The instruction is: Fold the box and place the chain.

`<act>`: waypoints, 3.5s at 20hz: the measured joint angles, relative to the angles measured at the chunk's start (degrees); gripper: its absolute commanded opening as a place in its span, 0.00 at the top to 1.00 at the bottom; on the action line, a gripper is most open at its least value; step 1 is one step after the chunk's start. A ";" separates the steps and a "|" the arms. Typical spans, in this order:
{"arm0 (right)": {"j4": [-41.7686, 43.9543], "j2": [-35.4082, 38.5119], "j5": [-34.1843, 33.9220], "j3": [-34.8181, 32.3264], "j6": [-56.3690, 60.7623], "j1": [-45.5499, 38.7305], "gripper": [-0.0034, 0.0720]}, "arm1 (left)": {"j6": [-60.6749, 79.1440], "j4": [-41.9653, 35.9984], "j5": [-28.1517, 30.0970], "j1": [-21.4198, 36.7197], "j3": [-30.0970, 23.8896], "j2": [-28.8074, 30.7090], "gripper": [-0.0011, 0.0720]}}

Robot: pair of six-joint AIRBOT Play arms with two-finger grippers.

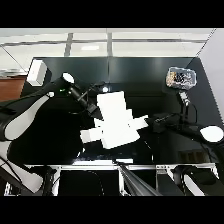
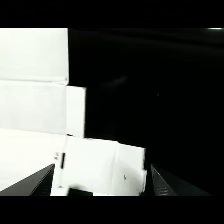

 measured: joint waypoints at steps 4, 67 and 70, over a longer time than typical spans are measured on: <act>-15.43 0.00 7.87 9.84 0.66 0.00 0.04 | 2.25 -0.17 2.16 -0.79 -4.02 7.89 0.95; 4.20 -22.91 1.95 7.13 -57.75 12.98 0.04 | 40.65 7.91 39.17 -14.82 -19.26 18.91 0.95; 4.79 -25.64 2.64 7.15 -59.74 12.98 0.04 | 40.68 7.65 39.19 -14.86 -19.26 18.91 0.95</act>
